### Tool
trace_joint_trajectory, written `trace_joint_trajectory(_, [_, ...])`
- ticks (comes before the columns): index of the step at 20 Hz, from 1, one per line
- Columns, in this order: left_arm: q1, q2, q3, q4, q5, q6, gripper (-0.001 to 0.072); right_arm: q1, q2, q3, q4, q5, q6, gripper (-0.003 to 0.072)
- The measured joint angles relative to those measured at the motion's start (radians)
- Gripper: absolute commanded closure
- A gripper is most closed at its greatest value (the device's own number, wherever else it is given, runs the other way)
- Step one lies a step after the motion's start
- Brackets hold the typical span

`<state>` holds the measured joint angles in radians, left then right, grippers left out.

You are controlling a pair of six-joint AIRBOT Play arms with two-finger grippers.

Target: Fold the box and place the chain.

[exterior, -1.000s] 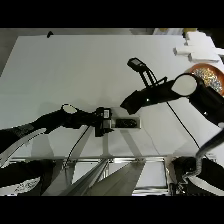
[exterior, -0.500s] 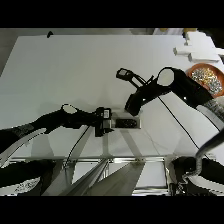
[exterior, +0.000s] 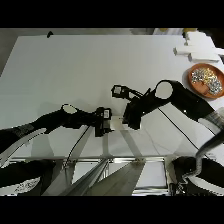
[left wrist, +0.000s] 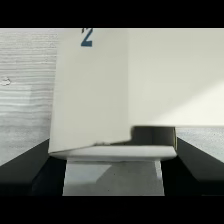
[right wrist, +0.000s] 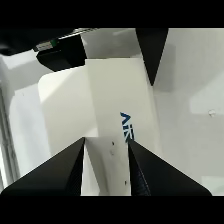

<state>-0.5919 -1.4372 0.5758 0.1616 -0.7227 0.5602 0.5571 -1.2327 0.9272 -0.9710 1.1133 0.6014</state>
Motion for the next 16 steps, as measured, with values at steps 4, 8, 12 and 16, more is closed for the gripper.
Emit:
trace_joint_trajectory(4, [0.0, 0.0, 0.0, 0.0, 0.0, 0.0, 0.0636, 0.037, 0.022, -0.022, -0.041, -0.031, -0.024, 0.0382])
trace_joint_trajectory(8, [0.0, 0.0, 0.0, 0.0, 0.0, -0.001, 0.0636, 0.069, 0.028, -0.028, -0.101, -0.067, -0.028, 0.0391])
trace_joint_trajectory(12, [0.0, 0.0, 0.0, -0.002, 0.004, -0.002, 0.0636, 0.084, 0.029, -0.029, -0.136, -0.104, -0.027, 0.0502])
trace_joint_trajectory(16, [0.0, 0.0, 0.0, -0.002, 0.004, -0.002, 0.0636, 0.089, 0.029, -0.043, -0.148, -0.126, -0.026, 0.0502])
